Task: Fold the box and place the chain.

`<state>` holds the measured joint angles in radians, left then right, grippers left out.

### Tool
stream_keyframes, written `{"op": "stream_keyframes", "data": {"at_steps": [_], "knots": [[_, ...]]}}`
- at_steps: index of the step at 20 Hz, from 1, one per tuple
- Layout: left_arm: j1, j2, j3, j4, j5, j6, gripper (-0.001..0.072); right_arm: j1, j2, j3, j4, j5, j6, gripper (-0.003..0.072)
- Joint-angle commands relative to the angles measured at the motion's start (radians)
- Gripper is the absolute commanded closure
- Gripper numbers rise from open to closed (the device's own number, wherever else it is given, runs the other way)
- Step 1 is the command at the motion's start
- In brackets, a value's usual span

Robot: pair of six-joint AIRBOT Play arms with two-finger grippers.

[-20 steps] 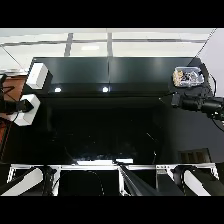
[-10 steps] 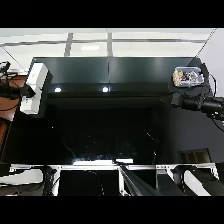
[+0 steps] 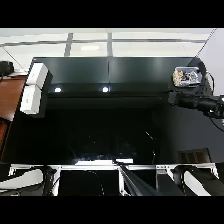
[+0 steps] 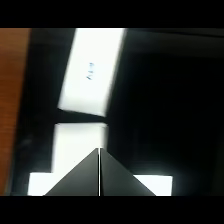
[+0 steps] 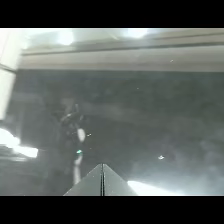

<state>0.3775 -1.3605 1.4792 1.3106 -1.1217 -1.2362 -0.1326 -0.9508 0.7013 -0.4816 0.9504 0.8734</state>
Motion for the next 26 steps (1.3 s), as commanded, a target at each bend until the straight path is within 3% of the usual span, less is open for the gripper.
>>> {"op": "stream_keyframes", "data": {"at_steps": [1,5,7,11,13,15,26], "knots": [[-0.061,0.107,0.04,-0.177,-0.146,-0.079,0.0689,0.134,-0.071,0.099,-0.259,-0.141,0.14,0.0671],[-0.281,0.282,-0.163,-0.133,-0.04,-0.109,0.0689,0.181,-0.157,0.247,-0.342,-0.21,0.19,0.0671],[-0.372,0.354,-0.31,-0.064,0.022,-0.165,0.0689,0.171,-0.167,0.247,-0.398,-0.236,0.212,0.0671],[-0.482,0.515,-0.648,-0.039,0.21,-0.266,0.0689,0.166,-0.192,0.221,-0.74,-0.226,0.385,0.0671],[-0.525,0.594,-0.764,-0.038,0.313,-0.269,0.0689,0.166,-0.198,0.197,-0.83,-0.244,0.455,0.0671],[-0.529,0.632,-0.808,-0.034,0.344,-0.268,0.0688,0.166,-0.198,0.193,-0.829,-0.244,0.455,0.067],[-0.522,0.631,-0.807,-0.029,0.336,-0.267,0.0686,0.166,-0.198,0.193,-0.829,-0.244,0.455,0.067]]}}
